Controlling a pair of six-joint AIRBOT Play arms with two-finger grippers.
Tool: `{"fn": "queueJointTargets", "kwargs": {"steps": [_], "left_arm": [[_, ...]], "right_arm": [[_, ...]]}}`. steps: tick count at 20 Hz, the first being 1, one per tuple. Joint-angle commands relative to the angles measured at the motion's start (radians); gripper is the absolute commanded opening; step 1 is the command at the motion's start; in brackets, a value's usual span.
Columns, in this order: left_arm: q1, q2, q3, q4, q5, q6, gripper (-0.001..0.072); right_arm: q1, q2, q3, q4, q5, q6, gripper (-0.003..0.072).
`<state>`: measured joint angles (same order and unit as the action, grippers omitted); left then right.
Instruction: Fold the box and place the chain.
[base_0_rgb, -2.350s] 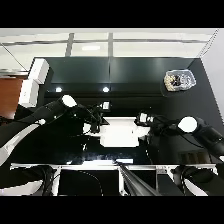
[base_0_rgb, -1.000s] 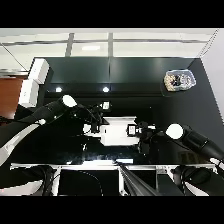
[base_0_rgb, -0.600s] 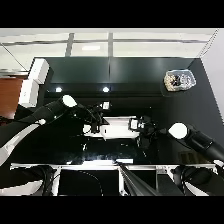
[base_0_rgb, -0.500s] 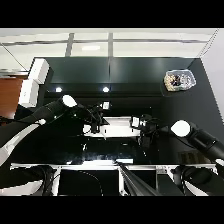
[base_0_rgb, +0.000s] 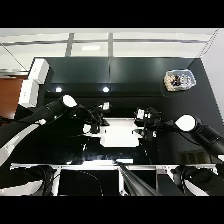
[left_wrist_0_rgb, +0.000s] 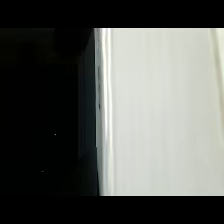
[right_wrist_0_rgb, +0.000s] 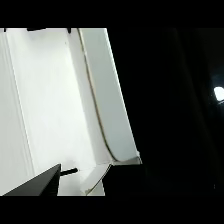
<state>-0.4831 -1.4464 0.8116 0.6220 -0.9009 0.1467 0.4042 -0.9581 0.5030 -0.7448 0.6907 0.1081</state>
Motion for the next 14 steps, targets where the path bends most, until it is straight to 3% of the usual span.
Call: {"fn": "queueJointTargets", "kwargs": {"steps": [1,3,5,7,9,11,14], "left_arm": [[0.000,0.000,0.000,-0.002,0.003,-0.002,0.0028],[0.000,0.000,0.000,-0.002,0.002,-0.002,0.0028],[0.000,0.000,0.000,-0.002,0.002,-0.002,0.0028],[0.000,0.000,0.000,-0.002,0.002,-0.002,0.0028],[0.000,0.000,0.000,-0.002,0.001,-0.002,0.0028],[0.000,0.000,0.000,-0.002,0.001,-0.002,0.0028],[0.000,0.000,0.000,-0.002,0.000,-0.002,0.0028]], "right_arm": [[-0.005,-0.037,0.001,0.090,0.004,-0.069,0.0604],[-0.007,-0.040,0.002,0.056,0.016,-0.084,0.0605],[-0.047,-0.036,0.002,-0.130,-0.032,-0.040,0.0604],[-0.121,-0.036,0.002,-0.217,0.066,0.031,0.0604],[-0.147,-0.036,-0.002,-0.202,0.244,0.032,0.0604],[-0.114,-0.036,-0.031,-0.109,0.277,0.041,0.0604],[-0.001,-0.036,-0.092,-0.089,0.270,0.042,0.0604]]}}
